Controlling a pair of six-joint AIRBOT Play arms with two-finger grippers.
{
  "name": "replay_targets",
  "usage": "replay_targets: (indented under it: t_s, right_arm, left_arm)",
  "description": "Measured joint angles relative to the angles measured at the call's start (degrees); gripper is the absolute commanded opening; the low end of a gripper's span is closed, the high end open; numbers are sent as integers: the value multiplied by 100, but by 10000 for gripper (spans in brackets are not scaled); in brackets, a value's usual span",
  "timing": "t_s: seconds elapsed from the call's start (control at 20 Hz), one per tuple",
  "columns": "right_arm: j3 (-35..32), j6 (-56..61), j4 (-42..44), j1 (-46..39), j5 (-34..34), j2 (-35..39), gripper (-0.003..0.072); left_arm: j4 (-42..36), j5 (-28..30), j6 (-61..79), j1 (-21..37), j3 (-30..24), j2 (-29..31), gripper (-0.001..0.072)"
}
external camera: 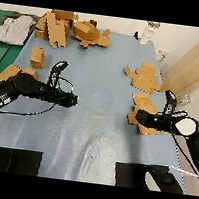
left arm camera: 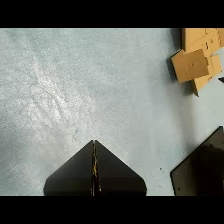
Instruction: Fold the box.
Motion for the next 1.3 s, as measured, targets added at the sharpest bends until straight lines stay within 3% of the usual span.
replay_targets:
  t_s: [0.45, 0.6, 0.65, 0.8, 1.05, 1.3]
  right_arm:
    - [9, 9, -35, -33, -522, -20, 2]
    - [319, 31, -479, -468, -658, -282, 2]
    - [527, -37, -706, -723, -597, -474, 45]
    - [1386, -481, -1320, -1805, -306, -1353, 504]
    - [2592, -1150, -1576, -3440, -63, -2896, 528]
    - [3176, -2791, -1115, -4094, 162, -3998, 528]
  left_arm:
    - [-20, 203, 39, 0, 0, 0, 11]
    - [-20, 372, 48, 7, 0, 0, 11]
    - [-20, 452, 52, 13, 0, 0, 11]
    - [-20, 623, 57, 17, 0, -2, 11]
    - [-24, 881, 52, 17, 0, -17, 12]
    - [-28, 964, 39, 11, 0, -20, 12]
